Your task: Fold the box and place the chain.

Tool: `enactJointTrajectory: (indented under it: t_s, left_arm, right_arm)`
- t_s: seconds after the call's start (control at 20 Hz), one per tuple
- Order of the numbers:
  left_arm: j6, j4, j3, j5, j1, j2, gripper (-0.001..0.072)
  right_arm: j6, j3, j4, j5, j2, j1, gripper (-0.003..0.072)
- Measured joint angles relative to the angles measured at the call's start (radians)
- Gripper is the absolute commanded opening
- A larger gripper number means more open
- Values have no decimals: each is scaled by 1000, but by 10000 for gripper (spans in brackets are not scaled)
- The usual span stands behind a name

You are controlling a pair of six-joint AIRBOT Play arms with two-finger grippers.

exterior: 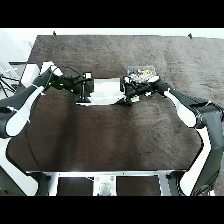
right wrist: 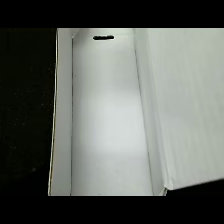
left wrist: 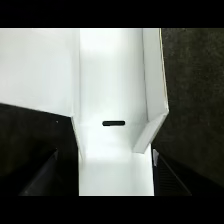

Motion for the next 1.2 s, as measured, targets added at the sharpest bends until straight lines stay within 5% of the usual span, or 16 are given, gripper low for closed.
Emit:
enactJointTrajectory:
  t_s: [0.45,0.55,0.75,0.85,1.2]
  left_arm:
    - [17,-56,0,7,0,-27,720]
    - [18,-55,0,8,0,-30,572]
    - [19,-52,0,8,0,-31,570]
    - [19,-50,0,3,0,-31,444]
    - [19,-43,0,-27,-2,-31,443]
  right_arm:
    - [0,0,0,0,0,0,580]
    - [0,0,0,0,0,0,580]
    - [1,0,0,0,0,0,580]
    - [1,0,0,0,0,0,580]
    - [-1,0,0,0,0,0,580]
